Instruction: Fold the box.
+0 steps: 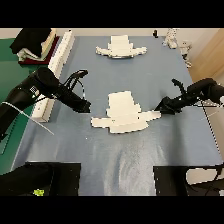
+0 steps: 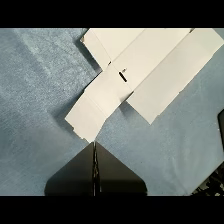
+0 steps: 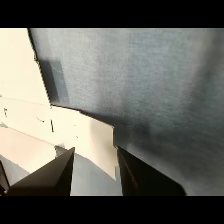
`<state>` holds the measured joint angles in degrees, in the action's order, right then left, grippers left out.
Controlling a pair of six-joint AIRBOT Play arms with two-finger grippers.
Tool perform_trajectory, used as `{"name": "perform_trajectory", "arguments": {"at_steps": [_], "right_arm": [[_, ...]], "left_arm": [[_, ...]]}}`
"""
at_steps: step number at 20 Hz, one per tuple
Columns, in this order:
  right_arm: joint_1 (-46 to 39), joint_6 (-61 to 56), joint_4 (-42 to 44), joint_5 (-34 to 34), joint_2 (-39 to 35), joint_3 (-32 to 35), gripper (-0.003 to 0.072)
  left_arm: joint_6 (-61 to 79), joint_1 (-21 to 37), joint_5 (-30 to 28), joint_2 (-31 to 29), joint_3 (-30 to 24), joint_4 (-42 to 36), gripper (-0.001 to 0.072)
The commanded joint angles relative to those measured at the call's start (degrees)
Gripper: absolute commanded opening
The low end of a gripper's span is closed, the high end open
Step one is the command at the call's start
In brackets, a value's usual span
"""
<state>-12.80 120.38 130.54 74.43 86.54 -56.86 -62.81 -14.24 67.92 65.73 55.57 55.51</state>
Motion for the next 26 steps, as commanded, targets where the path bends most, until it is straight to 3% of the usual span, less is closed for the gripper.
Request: {"name": "perform_trajectory", "arguments": {"at_steps": [1,4,8,9,10,15,17,22,26], "right_arm": [[-0.02,1.57,1.51,0.02,0.59,-0.81,0.0404],[0.39,4.46,4.63,3.85,1.03,-0.79,0.0294],[2.71,4.63,4.85,4.48,2.38,-0.79,0.0291],[3.23,4.83,4.87,4.55,2.43,-0.79,0.0205],[3.65,5.25,4.87,4.72,2.36,-0.79,-0.0001],[6.73,5.05,5.11,4.92,0.24,-0.66,0.0001],[8.33,5.01,5.20,1.75,-2.80,0.76,0.0001],[14.01,1.07,5.20,-12.74,-16.79,13.49,0.0001],[17.88,-3.45,4.70,-17.79,-27.63,23.65,0.0001]], "left_arm": [[-0.02,0.02,0.00,0.04,-0.02,0.00,0.0013],[0.00,0.02,-0.07,0.04,-0.02,-0.02,0.0014],[0.00,0.02,-0.42,0.04,-0.02,-0.22,0.0013],[0.00,0.02,-0.44,0.04,-0.02,-0.22,0.0014],[0.00,0.02,-0.44,0.04,-0.02,-0.22,0.0014],[0.44,0.02,-0.92,0.04,0.02,-0.20,0.0014],[0.39,0.02,-1.55,0.04,0.02,-0.24,0.0013],[0.37,0.02,-1.84,0.04,0.02,-0.22,0.0014],[0.39,0.02,-1.95,0.04,0.02,-0.22,0.0014]]}}
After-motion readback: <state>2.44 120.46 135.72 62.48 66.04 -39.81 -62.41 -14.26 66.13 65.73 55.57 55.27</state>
